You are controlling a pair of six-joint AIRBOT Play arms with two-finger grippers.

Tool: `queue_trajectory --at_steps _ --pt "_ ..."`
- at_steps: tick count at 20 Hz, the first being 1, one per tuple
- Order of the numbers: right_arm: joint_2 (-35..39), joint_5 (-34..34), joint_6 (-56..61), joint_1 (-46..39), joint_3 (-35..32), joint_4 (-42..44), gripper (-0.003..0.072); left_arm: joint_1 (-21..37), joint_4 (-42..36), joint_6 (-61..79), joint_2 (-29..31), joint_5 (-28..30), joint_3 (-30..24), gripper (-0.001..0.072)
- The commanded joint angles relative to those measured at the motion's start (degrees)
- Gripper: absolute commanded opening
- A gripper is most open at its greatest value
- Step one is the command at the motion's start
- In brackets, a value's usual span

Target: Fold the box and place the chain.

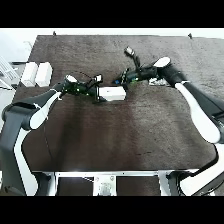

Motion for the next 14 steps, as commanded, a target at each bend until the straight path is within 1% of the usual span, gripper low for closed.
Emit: queue_trajectory --at_steps 1,3,5,7,9,11,12,13,14 --pt "8.48 -0.26 5.46 -0.72 -1.44 0.07 0.001 0.0 0.02 0.07 -0.04 0.02 -0.02 0.0415" --pt "15.3 -0.28 8.96 -1.57 -5.09 -2.19 0.001 0.0 0.0 0.09 -0.02 0.04 -0.02 0.0415" --pt "22.34 -1.29 12.26 -2.67 -10.58 -5.86 0.001 0.0 0.0 0.07 -0.02 -0.04 -0.02 0.0415" --pt "30.18 -6.58 14.84 -3.48 -19.37 -9.29 0.001 0.0 0.0 0.07 -0.02 0.0 0.0 0.0415" --pt "37.29 -14.29 15.52 -4.22 -29.88 -9.62 0.0011 0.0 0.0 0.07 -0.02 -0.02 -0.02 0.0415" --pt "42.07 -19.37 16.37 -4.59 -38.45 -9.55 0.0011 0.0 0.0 0.04 -0.02 -0.2 -0.02 0.0415" --pt "43.52 -20.55 16.83 -4.81 -41.42 -9.53 0.0011 0.0 -0.02 0.07 -0.04 -0.48 -0.02 0.0412" --pt "44.3 -21.05 17.44 -5.03 -43.47 -9.53 0.0012 0.0 0.02 -0.02 0.11 -0.35 0.0 0.0107" --pt "44.72 -21.03 18.16 -5.22 -44.85 -9.55 0.0012 0.13 0.17 -1.11 0.57 -0.7 0.0 0.002"
